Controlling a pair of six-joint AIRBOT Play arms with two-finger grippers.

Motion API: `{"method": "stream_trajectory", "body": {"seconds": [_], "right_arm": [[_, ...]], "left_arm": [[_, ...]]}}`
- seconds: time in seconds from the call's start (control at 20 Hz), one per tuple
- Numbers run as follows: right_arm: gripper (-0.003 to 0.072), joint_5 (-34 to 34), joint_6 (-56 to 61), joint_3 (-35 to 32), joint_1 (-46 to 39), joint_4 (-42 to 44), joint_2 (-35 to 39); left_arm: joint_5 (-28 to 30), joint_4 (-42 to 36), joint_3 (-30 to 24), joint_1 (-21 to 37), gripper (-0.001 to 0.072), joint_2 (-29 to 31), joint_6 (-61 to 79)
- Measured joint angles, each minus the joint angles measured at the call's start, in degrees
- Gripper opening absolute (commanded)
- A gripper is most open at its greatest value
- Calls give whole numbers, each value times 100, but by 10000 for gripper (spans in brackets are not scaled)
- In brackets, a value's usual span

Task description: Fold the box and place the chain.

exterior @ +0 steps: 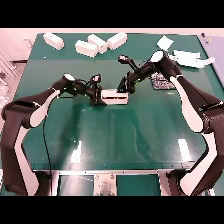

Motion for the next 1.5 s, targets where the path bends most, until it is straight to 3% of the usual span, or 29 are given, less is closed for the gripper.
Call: {"method": "stream_trajectory", "body": {"seconds": [0.4,0.5,0.75,0.9,1.0,1.5], "right_arm": [[200,-31,2,-278,94,-4,-2],[284,-28,13,-339,98,24,-4],[270,-26,-251,-422,-118,778,-13],[172,-15,-345,-455,-245,1226,-9],[22,42,-387,-487,-293,1379,-9],[5,-190,-699,-1362,-330,1799,-2]], "left_arm": [[-15,15,0,0,410,4,13],[-20,17,0,-2,410,4,26],[-94,11,-7,-22,410,0,26],[-22,4,-7,-9,410,2,13],[-20,2,-7,-9,410,0,11],[0,0,-7,-9,410,0,4]]}}
